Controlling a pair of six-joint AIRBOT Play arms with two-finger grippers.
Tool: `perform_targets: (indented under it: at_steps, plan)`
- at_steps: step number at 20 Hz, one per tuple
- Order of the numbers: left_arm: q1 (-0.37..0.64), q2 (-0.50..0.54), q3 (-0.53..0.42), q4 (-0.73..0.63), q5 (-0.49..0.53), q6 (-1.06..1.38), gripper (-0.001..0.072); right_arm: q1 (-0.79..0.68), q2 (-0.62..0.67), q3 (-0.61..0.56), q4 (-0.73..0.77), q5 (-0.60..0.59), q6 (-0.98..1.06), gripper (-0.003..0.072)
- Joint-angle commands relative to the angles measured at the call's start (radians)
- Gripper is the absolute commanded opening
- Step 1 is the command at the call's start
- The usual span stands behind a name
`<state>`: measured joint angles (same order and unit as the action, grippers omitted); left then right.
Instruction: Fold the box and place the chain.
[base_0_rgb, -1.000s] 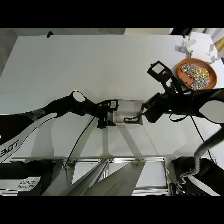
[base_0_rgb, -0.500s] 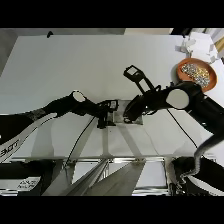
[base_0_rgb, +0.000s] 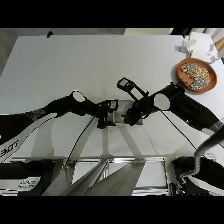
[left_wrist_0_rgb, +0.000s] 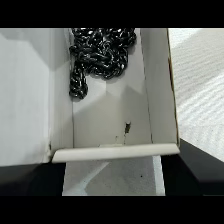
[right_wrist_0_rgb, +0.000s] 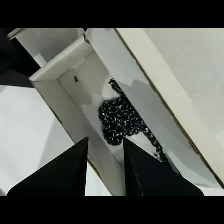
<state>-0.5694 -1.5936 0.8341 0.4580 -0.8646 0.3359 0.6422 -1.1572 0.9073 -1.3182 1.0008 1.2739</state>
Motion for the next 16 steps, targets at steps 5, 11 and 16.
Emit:
perform_targets:
  at_steps: [5, 11, 16]
  plan:
    - [0.0, 0.0, 0.0, 0.0, 0.0, 0.0, 0.021, -0.189, 0.191, -0.002, -0.145, 0.137, 0.012, 0.0252]
    - [0.0, 0.0, 0.0, 0.0, 0.0, 0.0, 0.021, -0.536, 0.117, -0.002, -0.144, 0.021, 0.078, 0.0255]
    - [0.0, 0.0, 0.0, 0.0, 0.0, 0.0, 0.021, -0.632, -0.082, -0.002, -0.146, -0.006, 0.091, 0.0413]
